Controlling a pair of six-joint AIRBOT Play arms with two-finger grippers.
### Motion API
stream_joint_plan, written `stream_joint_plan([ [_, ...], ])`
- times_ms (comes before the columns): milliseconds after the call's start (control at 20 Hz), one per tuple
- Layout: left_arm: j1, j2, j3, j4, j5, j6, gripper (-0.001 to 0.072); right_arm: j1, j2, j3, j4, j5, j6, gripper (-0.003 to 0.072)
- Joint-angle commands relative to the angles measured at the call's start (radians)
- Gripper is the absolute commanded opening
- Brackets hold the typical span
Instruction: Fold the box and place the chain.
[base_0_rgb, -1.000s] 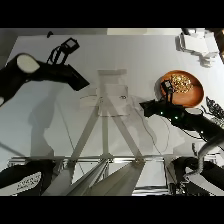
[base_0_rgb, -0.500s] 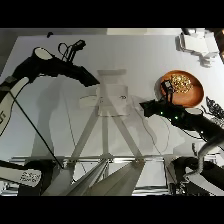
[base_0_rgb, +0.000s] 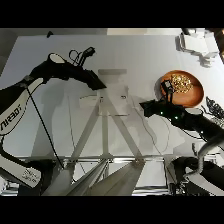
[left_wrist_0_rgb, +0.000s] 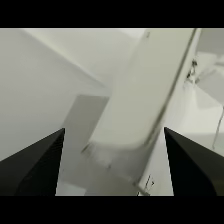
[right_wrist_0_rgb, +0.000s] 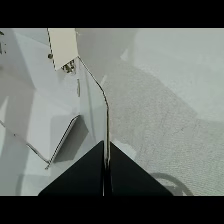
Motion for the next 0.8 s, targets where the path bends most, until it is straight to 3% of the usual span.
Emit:
stream_joint_plan([
  [0,-0.031,-0.006,0.002,0.015,-0.032,0.111,0.0696,0.001,0.0,0.0,0.0,0.0,0.0,0.0009],
  [50,-0.034,-0.006,0.002,0.014,-0.045,0.129,0.0685,0.001,0.0,0.0,0.0,0.0,0.0,0.0009],
  [150,-0.038,-0.006,0.002,0.014,-0.065,0.151,0.0507,0.001,0.0,0.0,0.0,0.0,0.0,0.0009],
  [250,-0.038,-0.007,0.002,0.015,-0.076,0.165,0.0485,0.001,0.0,0.0,0.0,0.0,0.0,0.0009],
  [300,-0.038,-0.007,0.002,0.018,-0.075,0.165,0.0417,0.001,0.0,0.0,0.0,0.0,0.0,0.0009],
  [350,-0.038,-0.007,0.002,0.018,-0.076,0.165,0.0265,0.001,0.0,0.0,0.0,0.0,0.0,0.0009],
  [450,-0.038,-0.007,0.002,0.018,-0.076,0.165,0.0138,0.001,0.0,0.0,0.0,0.0,0.0,0.0009],
  [500,-0.038,-0.007,0.002,0.018,-0.077,0.165,0.0006,0.001,0.0,0.0,0.0,0.0,0.0,0.0009],
  [750,-0.035,-0.007,0.002,0.018,-0.078,0.19,0.0011,0.001,0.0,0.0,0.0,0.0,0.0,0.0009],
])
